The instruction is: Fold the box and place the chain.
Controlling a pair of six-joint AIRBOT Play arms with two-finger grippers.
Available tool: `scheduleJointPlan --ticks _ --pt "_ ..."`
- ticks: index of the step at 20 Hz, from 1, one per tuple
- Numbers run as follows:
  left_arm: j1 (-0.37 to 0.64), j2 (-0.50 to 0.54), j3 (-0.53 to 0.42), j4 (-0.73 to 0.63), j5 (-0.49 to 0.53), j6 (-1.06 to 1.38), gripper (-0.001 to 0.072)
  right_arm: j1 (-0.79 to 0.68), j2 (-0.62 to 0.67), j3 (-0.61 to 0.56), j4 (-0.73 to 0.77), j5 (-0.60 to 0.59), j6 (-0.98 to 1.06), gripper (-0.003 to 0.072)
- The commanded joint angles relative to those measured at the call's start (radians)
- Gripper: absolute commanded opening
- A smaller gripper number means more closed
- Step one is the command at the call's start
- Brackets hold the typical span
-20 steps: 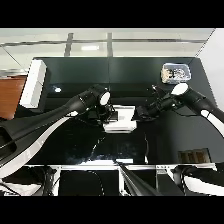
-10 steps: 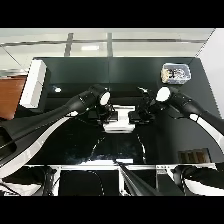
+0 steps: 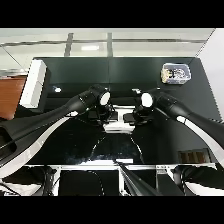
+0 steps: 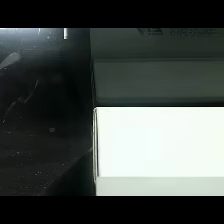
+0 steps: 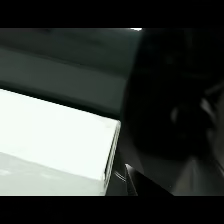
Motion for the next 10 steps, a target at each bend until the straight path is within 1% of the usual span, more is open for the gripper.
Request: scheduleJointPlan --ticks 1,6,7,8,9,10 --pt "0.001 0.0 0.0 0.001 0.001 0.0 0.0026 0.056 -0.026 0.024 -0.107 0.024 0.139 0.0297" --pt "0.001 0.0 0.0 0.001 -0.002 0.0 0.0026 0.092 -0.063 0.055 -0.129 0.034 0.2 0.0295" --pt "0.001 0.0 0.0 0.001 -0.002 0.0 0.0026 0.091 -0.063 0.055 -0.119 0.03 0.2 0.0124" --pt "0.001 0.0 0.0 0.001 -0.002 0.0 0.0026 0.091 -0.063 0.056 -0.111 0.025 0.199 0.0118" --pt "0.001 0.0 0.0 0.001 -0.001 0.0 0.0026 0.09 -0.063 0.056 -0.103 0.023 0.199 0.0055" --pt "0.001 0.0 0.0 0.001 -0.001 0.0 0.0026 0.09 -0.063 0.056 -0.101 0.022 0.199 0.0017"
